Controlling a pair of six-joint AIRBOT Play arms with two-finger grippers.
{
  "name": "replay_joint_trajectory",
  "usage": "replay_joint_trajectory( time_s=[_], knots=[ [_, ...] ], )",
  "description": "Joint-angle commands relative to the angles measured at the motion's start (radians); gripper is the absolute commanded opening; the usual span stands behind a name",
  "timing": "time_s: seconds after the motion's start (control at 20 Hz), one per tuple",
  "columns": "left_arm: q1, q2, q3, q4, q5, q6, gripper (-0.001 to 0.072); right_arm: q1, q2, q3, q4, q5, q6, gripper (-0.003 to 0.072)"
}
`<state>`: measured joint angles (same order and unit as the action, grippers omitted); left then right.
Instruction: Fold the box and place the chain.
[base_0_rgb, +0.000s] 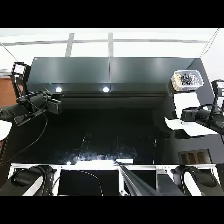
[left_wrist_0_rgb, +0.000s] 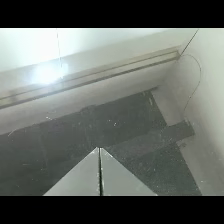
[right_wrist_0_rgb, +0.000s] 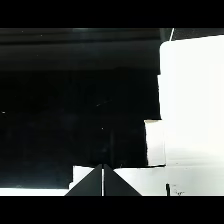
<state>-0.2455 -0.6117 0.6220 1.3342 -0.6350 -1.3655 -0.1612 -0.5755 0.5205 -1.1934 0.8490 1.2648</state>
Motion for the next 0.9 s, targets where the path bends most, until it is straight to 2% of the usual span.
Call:
replay_joint_trajectory(
  time_s=[0.0,0.6,0.75,0.85],
  knots=[
    [0.000,0.001,0.000,0.000,0.000,0.000,0.0027,0.001,0.001,-0.001,0.000,0.000,0.000,0.0015],
    [0.000,0.001,0.000,0.000,0.001,0.000,0.0027,0.001,0.001,-0.001,0.000,0.000,0.000,0.0015],
    [0.000,0.000,0.000,-0.012,0.107,0.000,0.0027,0.001,0.001,-0.001,0.013,-0.019,0.000,0.0015],
    [0.000,-0.006,-0.001,-0.012,0.179,0.000,0.0027,0.001,0.001,-0.001,0.053,-0.117,0.000,0.0015]
  ],
)
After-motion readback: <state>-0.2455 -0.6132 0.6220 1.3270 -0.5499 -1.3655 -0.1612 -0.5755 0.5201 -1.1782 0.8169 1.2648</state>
